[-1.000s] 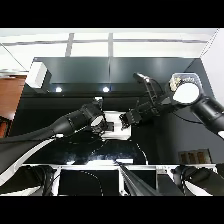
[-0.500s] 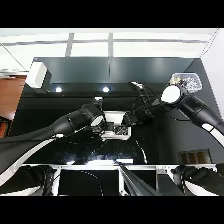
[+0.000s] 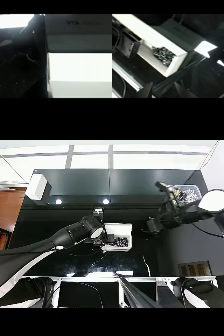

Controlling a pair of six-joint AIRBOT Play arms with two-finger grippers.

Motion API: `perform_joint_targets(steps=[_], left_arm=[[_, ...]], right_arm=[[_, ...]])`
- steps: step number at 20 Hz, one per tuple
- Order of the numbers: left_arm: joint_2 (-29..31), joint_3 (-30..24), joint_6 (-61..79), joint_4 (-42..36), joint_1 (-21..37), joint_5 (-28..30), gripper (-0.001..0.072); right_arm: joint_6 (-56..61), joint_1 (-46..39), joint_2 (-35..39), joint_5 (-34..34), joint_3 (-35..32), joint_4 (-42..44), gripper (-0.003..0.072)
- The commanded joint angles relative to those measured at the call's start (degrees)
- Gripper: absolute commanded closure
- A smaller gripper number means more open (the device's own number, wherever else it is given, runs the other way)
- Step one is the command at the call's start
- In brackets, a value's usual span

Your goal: Fold the box and place the chain.

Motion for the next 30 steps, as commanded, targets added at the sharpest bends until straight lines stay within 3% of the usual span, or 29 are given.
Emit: perform_joint_targets(steps=[1,3,4,5,6,9,14,20,23,25,27,30], left_arm=[[0.04,0.04,0.2,0.09,0.02,0.35,0.0683],[0.07,0.39,-0.2,0.07,0.22,-0.24,0.0677],[0.07,0.9,-0.22,0.07,0.22,-0.46,0.0536],[0.07,1.73,-0.22,0.13,0.22,-0.72,0.0344],[0.15,2.71,0.04,0.42,0.22,-1.31,0.0321],[2.99,4.35,8.48,1.79,0.28,-3.15,0.0307],[12.04,3.96,24.22,4.15,1.33,-13.4,0.0307],[25.59,-4.35,38.95,1.88,12.94,-14.34,0.0307],[30.21,-11.69,45.75,-6.8,25.42,-10.1,0.0307],[30.86,-16.72,54.99,-19.32,35.63,-5.6,0.0307],[29.99,-20.74,73.16,-34.84,43.65,-4.48,0.0307],[26.47,-22.16,103.75,-45.64,45.7,-9.29,0.0277]], right_arm=[[-0.42,-4.09,3.72,1.57,-0.02,-1.22,0.0348],[-0.42,-4.13,3.69,1.25,-0.04,-1.4,0.0348],[-0.42,-4.13,3.69,1.16,-0.04,-1.44,0.0349],[-0.42,-4.13,3.69,0.98,-0.04,-1.44,0.0348],[-0.42,-4.13,3.69,0.74,-0.04,-1.49,0.0349],[-0.42,-4.13,3.69,0.42,-0.04,-1.79,0.0349],[-0.39,-4.15,3.69,0.35,-0.04,-5.11,0.0349],[-0.28,-4.15,3.69,-0.68,-0.04,-5.51,0.0349],[0.17,-4.15,3.69,-1.38,-0.04,-6.51,0.0348],[0.61,-4.33,3.69,-1.9,-0.04,-6.54,0.0348],[2.29,-4.81,3.69,-1.97,-0.04,-6.51,0.0349],[2.91,-4.83,3.69,-1.64,-0.04,-6.4,0.0348]])
